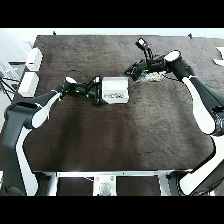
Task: Fold the box and place the chain.
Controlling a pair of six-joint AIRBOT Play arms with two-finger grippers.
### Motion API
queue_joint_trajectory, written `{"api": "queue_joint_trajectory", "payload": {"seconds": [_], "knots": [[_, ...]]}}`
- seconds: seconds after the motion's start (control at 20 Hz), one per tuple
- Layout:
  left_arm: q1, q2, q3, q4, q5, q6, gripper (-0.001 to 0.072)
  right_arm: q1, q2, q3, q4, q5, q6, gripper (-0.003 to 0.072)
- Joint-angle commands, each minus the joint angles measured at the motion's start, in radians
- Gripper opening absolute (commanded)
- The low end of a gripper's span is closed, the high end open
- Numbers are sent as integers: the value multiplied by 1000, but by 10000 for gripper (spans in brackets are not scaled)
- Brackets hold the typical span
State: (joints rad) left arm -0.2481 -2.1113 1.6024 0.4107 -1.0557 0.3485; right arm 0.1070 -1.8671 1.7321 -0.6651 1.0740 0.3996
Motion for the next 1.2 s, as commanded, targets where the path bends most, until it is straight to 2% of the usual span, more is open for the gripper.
{"api": "queue_joint_trajectory", "payload": {"seconds": [0.0,0.2,0.4,0.7,0.8,0.9,1.0,1.15], "knots": [[0,0,0,0,0,0,526,13,-23,15,10,141,-8,154],[0,0,0,0,0,0,526,45,-24,15,10,188,10,153],[0,0,0,0,0,0,526,68,-24,14,7,290,11,171],[0,0,0,0,0,0,526,66,-32,-31,7,286,11,173],[0,0,0,0,0,0,526,66,-39,-31,7,285,7,219],[0,0,0,0,0,0,526,68,-42,-31,8,288,7,228],[0,0,0,0,0,0,526,68,-42,-31,8,291,7,303],[0,0,0,0,0,0,526,68,-43,-31,7,288,-8,303]]}}
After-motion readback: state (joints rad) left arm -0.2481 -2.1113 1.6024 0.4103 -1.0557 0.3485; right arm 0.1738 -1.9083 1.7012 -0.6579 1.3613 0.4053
